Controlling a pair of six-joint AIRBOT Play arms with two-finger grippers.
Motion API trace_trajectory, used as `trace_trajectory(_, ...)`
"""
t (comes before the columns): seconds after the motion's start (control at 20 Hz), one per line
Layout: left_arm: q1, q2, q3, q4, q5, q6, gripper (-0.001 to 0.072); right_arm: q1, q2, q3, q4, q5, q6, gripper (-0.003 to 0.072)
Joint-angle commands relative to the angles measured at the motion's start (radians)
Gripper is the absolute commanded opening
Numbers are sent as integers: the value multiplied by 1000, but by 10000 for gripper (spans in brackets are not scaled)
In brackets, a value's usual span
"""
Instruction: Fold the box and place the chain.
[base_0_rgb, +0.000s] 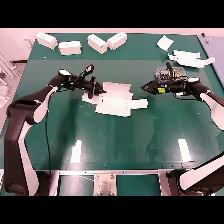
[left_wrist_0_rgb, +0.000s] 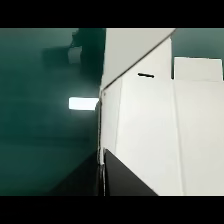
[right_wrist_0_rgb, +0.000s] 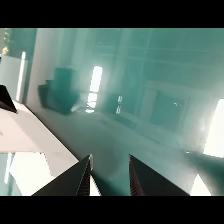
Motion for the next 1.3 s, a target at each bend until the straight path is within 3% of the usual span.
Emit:
trace_trajectory(0.0,1,47,-56,10,51,25,18,-1,-1,0,-5,-18,-10,294)
trace_trajectory(0.15,1,134,-180,9,111,78,18,0,-1,0,-5,-25,-13,294)
trace_trajectory(0.35,1,142,-238,-31,97,121,18,0,-1,0,-4,-28,-13,294)
trace_trajectory(1.25,0,140,-283,19,126,249,21,0,-1,0,-5,-51,-17,294)
